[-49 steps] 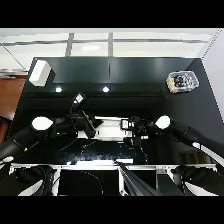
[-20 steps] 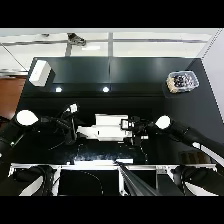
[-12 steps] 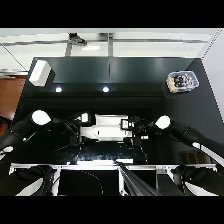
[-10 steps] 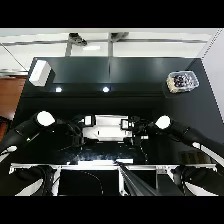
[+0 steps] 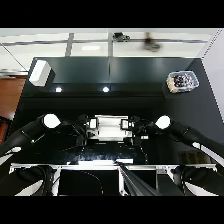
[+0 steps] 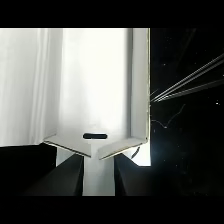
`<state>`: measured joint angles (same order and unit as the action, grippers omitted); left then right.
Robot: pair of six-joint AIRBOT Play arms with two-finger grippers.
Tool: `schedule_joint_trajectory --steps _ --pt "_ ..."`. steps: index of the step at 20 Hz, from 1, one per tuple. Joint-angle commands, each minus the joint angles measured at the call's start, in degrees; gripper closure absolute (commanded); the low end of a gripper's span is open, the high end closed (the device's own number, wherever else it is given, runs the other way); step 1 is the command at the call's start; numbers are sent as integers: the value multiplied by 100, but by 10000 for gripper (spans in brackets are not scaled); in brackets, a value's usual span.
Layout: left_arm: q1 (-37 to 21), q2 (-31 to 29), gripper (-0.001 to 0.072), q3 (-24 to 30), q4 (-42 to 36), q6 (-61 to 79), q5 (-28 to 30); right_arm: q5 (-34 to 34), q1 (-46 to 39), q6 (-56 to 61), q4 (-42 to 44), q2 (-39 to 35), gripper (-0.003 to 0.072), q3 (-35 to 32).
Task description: Fold the box and place the chain.
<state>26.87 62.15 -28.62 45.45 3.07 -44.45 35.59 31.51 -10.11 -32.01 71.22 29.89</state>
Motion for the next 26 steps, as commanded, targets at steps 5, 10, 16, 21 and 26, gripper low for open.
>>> schedule_joint_trajectory --steps 5,10,16,21,26 --pt "22 83 489 -2 -1084 -66 20 2 4 -2 0 2 286 -2" --pt "332 382 490 -2 -1309 17 181 0 4 -2 0 2 286 -2" --pt "341 378 531 -7 -1222 17 293 0 4 -2 0 2 286 -2" --pt "350 376 341 -7 -1196 11 413 0 4 -2 0 2 287 -2" --pt "308 210 586 -9 -1119 -55 374 0 4 -2 0 2 286 -2"
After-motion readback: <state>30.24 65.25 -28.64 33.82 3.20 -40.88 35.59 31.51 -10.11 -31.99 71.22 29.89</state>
